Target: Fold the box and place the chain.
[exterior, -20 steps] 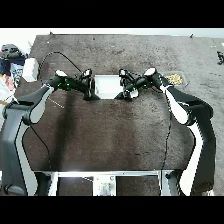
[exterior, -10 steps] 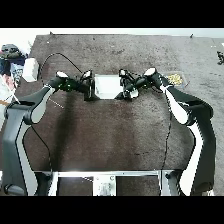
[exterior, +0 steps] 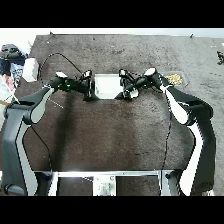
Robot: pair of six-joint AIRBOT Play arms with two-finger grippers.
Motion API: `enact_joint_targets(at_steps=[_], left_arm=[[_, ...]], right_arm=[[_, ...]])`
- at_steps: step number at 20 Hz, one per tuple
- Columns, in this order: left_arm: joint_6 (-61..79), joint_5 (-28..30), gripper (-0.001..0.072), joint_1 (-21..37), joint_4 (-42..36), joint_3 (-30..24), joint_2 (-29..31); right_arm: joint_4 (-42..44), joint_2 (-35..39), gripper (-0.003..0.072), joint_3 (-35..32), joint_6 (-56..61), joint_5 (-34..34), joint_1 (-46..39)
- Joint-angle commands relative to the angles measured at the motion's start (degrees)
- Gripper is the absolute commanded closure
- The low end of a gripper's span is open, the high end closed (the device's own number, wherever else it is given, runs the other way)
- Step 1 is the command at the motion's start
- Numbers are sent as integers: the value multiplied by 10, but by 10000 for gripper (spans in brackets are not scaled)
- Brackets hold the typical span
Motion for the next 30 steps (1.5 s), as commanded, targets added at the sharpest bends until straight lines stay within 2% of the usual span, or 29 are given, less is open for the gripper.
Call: enact_joint_targets(at_steps=[1, 14, 18, 26, 27, 28, 29, 30], left_arm=[[0, 7, -9, 0, 0, 0, -3], [0, 9, 1, -4, -2, 0, -4], [1, 9, 0, -4, -29, 0, -4], [0, 14, 1, -4, -10, 0, -4], [0, 14, 49, -4, -10, 0, -4], [1, 14, 238, -4, -10, 0, -4], [1, 13, 315, -3, -10, 0, -4], [1, 14, 316, -3, -10, 0, -4]], right_arm=[[0, 0, 179, 0, 0, 0, 0], [0, 0, 179, 0, 0, 0, 0], [0, 0, 179, 0, 0, 0, 0], [0, 0, 179, 0, 0, 0, 0], [0, 0, 179, 0, 0, 0, 0], [0, 0, 179, 0, 0, 0, 0], [0, 0, 179, 0, 0, 0, 0], [0, 0, 179, 0, 0, 0, 0]])
